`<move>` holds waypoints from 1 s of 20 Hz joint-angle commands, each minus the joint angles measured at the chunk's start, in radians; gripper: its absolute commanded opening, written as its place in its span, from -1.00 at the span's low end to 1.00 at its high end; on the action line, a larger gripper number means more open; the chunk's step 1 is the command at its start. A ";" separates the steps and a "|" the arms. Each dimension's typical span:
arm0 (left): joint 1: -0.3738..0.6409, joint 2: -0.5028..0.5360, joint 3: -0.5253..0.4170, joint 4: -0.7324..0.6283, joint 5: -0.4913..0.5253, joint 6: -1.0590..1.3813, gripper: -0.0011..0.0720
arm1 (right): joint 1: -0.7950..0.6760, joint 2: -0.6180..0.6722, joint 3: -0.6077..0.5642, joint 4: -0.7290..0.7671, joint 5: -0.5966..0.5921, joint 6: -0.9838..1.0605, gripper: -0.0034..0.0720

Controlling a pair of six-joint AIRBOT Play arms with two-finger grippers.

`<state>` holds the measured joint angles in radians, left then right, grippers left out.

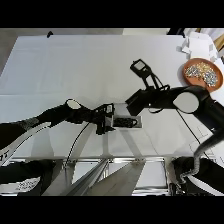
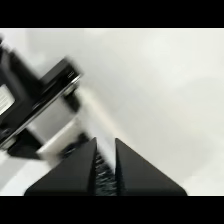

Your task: Fold the box and place the chain.

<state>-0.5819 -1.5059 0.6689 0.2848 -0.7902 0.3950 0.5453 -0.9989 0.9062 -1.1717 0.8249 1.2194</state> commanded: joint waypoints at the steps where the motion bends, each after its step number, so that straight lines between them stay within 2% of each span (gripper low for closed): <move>1: 0.001 0.001 0.000 0.000 0.000 0.000 -0.60 | -0.080 -0.025 0.050 -0.005 -0.008 -0.086 -0.64; 8: 0.001 0.001 0.000 0.000 0.000 0.000 -0.60 | -0.058 -0.207 0.035 0.003 0.006 -0.412 -0.64; 11: 0.001 0.001 0.000 0.000 0.000 0.000 -0.60 | -0.005 -0.200 -0.012 0.021 0.033 -0.495 -0.64; 14: 0.001 0.001 0.000 0.000 0.000 0.000 -0.60 | 0.029 -0.157 -0.071 0.100 0.085 -0.585 -0.63; 16: 0.001 0.001 0.000 0.000 0.000 0.000 -0.60 | 0.031 -0.119 -0.111 0.111 0.093 -0.600 -0.55; 18: 0.001 0.001 0.000 0.000 0.000 0.000 -0.60 | 0.031 -0.071 -0.132 0.111 0.100 -0.605 -0.13; 19: 0.001 0.001 0.000 0.000 0.000 0.000 -0.60 | 0.031 -0.047 -0.134 0.111 0.106 -0.621 0.01; 20: 0.001 0.001 0.000 0.000 0.000 0.000 -0.60 | 0.031 -0.027 -0.134 0.112 0.111 -0.641 0.01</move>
<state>-0.5819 -1.5059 0.6689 0.2848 -0.7902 0.3954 0.5713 -1.0809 0.7940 -1.0752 0.9127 0.6315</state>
